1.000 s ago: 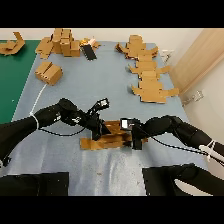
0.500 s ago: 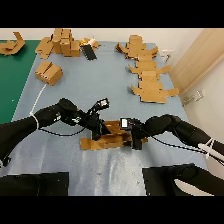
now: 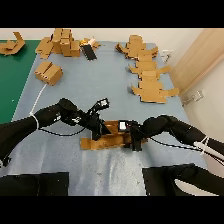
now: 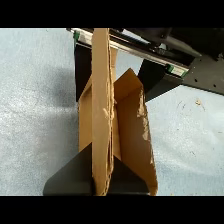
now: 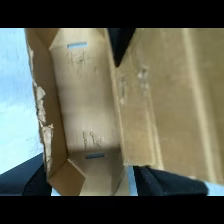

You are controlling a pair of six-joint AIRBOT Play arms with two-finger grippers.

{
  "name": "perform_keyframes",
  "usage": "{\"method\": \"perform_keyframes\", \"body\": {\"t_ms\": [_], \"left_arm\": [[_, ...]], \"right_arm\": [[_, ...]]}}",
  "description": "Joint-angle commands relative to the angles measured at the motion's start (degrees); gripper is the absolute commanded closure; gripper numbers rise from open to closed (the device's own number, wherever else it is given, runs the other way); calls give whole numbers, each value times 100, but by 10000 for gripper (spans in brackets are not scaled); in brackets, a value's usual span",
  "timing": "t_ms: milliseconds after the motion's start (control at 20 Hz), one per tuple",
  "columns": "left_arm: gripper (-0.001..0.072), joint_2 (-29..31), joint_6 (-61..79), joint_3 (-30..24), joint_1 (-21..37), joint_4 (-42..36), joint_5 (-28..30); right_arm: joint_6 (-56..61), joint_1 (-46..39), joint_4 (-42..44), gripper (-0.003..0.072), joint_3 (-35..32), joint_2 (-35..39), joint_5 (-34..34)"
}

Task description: Fold the box.

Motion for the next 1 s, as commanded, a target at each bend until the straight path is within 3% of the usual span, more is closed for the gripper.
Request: {"method": "perform_keyframes", "body": {"t_ms": [0,150,250,450,500,650,700,750,950], "left_arm": [[697,4,2,4,-2,0,2],[697,4,2,4,-2,0,0],[697,4,0,4,-2,0,2],[697,4,2,4,-2,0,2],[697,4,2,4,-2,0,2],[697,4,2,4,-2,0,2],[697,4,2,4,-2,0,2],[697,4,2,4,-2,0,2],[697,4,2,4,-2,0,2]], "right_arm": [[-111,9,-26,-11,0,-149,13],[-111,9,-26,-2,0,-149,33],[-111,9,-31,59,0,-149,63],[-111,9,-28,66,0,-149,107],[-111,9,-28,111,0,-149,107],[-111,9,-31,119,0,-149,105],[-111,9,-35,175,0,-149,98],[-111,9,-35,185,0,-157,103],[-111,9,-31,186,0,-240,98]]}}
